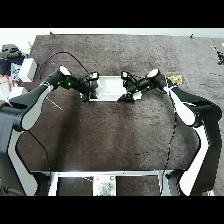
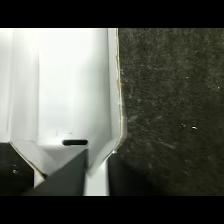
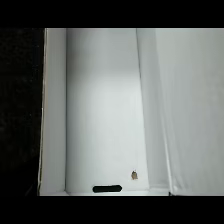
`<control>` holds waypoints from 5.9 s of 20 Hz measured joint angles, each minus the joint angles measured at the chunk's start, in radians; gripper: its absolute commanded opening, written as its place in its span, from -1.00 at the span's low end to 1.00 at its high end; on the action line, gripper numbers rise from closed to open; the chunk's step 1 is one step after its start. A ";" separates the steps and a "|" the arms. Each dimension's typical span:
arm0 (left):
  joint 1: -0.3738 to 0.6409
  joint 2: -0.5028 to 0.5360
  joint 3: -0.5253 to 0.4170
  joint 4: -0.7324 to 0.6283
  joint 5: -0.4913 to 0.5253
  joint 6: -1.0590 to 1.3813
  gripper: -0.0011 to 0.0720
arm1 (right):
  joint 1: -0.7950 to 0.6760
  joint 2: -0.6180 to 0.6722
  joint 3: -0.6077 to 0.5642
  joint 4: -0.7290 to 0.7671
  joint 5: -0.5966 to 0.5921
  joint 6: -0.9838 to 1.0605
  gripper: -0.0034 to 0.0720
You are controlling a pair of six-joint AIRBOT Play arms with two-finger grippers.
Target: Fold the box and place the chain.
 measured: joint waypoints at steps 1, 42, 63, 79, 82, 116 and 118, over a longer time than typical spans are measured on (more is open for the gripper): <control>-0.001 -0.001 0.000 0.006 0.005 0.000 -0.35 | 0.000 -0.001 0.000 0.003 -0.001 0.000 0.19; 0.003 -0.038 0.027 -0.134 -0.014 0.067 -0.46 | 0.001 -0.001 0.000 0.000 0.001 -0.005 0.20; 0.068 -0.036 0.051 -0.153 -0.106 0.003 -0.95 | 0.001 -0.001 0.000 0.001 0.001 -0.002 0.19; 0.275 0.317 -0.189 -0.061 0.105 -0.801 -0.94 | 0.001 -0.001 0.000 0.001 0.000 -0.002 0.20; 0.288 0.330 -0.265 -0.056 0.116 -0.923 -0.94 | 0.001 -0.001 0.000 0.001 0.000 -0.003 0.19; 0.126 0.189 -0.318 -0.343 0.145 -0.952 0.19 | 0.001 -0.001 0.000 0.001 0.000 -0.003 0.19; 0.112 0.189 -0.308 -0.343 0.134 -0.950 0.19 | 0.001 -0.001 0.000 0.001 0.000 -0.003 0.19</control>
